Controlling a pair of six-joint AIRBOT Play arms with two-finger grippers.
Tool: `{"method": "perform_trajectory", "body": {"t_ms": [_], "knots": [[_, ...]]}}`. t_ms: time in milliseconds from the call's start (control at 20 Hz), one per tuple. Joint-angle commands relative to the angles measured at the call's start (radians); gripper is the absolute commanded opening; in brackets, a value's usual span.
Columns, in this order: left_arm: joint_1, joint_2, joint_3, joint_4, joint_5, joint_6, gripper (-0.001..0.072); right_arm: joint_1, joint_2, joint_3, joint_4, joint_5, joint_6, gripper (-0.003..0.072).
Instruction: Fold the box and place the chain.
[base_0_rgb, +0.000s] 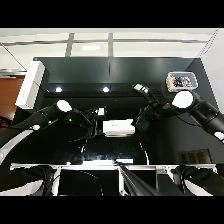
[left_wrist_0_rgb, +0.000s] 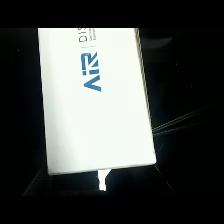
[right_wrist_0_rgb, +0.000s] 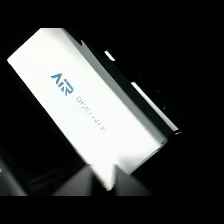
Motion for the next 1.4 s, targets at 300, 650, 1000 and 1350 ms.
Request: {"method": "perform_trajectory", "body": {"t_ms": [300, 650, 1000, 1350], "knots": [[0.0, 0.0, 0.0, 0.0, 0.003, 0.0, 0.036, 0.016, -0.171, -0.098, 0.405, -0.107, 0.187, 0.0008], [0.0, 0.0, 0.0, 0.0, 0.003, 0.0, 0.036, 0.014, -0.259, -0.098, 0.387, -0.114, 0.175, 0.001], [0.0, 0.011, 0.005, 0.021, 0.003, -0.011, 0.0508, -0.086, -0.109, -0.021, 0.377, 0.085, 0.127, 0.001], [0.031, 0.174, 0.012, 0.256, -0.016, -0.291, 0.0717, -0.385, 0.166, 0.009, 0.228, 0.253, 0.187, 0.001]]}}
